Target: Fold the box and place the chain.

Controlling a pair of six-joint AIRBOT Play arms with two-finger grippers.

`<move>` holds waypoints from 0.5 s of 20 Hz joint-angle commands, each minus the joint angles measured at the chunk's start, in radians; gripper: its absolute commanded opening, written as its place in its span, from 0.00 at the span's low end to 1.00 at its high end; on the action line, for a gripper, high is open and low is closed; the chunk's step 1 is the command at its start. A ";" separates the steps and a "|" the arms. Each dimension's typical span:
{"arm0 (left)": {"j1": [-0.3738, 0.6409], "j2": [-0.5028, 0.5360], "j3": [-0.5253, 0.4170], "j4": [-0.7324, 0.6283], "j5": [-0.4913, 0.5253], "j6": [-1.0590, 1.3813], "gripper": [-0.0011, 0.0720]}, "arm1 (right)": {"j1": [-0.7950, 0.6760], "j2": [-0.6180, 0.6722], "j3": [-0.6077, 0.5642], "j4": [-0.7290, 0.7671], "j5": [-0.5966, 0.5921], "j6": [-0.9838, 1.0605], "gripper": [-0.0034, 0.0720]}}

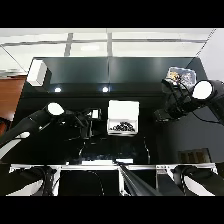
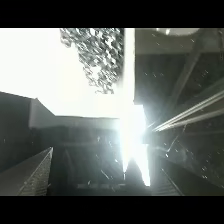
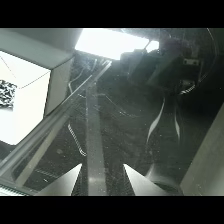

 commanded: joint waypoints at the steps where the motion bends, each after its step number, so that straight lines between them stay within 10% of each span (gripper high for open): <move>1: -0.008 -0.059 0.027 -0.083 0.010 0.058 1.00 | 0.000 0.000 0.000 0.011 0.000 0.003 0.46; 10: -0.029 -0.092 0.028 -0.132 0.014 0.069 1.00 | -0.001 0.000 0.000 0.011 -0.001 0.003 0.46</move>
